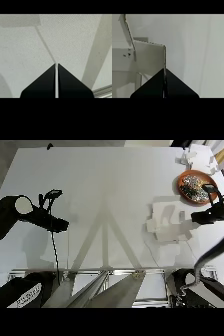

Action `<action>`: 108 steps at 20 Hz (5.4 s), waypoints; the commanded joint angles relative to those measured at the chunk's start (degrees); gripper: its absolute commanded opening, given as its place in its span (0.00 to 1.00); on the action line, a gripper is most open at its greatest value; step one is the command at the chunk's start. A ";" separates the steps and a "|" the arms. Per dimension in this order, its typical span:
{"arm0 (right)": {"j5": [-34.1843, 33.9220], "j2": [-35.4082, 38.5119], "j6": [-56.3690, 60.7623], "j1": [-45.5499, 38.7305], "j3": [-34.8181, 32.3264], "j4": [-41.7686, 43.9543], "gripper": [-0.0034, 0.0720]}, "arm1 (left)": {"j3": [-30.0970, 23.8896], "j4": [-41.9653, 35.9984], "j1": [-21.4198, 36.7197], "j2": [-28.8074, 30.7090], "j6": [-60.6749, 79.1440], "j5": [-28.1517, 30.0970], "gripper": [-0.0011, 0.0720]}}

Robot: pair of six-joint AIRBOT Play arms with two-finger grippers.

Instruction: Fold the box and place the chain.

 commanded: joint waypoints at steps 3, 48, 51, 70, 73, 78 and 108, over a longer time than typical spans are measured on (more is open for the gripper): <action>-10.19 12.66 -3.65 6.91 -11.80 20.33 0.07 | -0.02 0.02 -0.04 0.00 0.00 0.02 0.06; -24.76 17.07 -2.10 25.53 -23.78 28.00 0.07 | 5.05 -69.29 -9.18 -26.45 69.33 18.21 0.83; -24.76 17.07 -2.19 25.53 -23.80 28.00 0.07 | 7.21 -66.62 -9.18 -27.34 66.16 18.21 0.83; -24.76 17.07 -2.21 25.53 -23.78 27.98 0.07 | 8.90 -62.75 -12.76 -35.36 67.43 11.50 0.53; -24.76 17.07 -2.21 25.53 -23.78 27.98 0.07 | 8.92 -62.45 -12.76 -35.36 67.71 11.61 0.34; -24.72 17.07 -2.21 25.53 -23.80 27.98 0.07 | 8.92 -62.62 -12.90 -35.32 72.24 11.50 0.14; -3.91 35.82 -5.44 25.51 -15.87 18.88 0.49 | 11.63 -57.24 -20.26 -32.09 94.27 15.93 0.01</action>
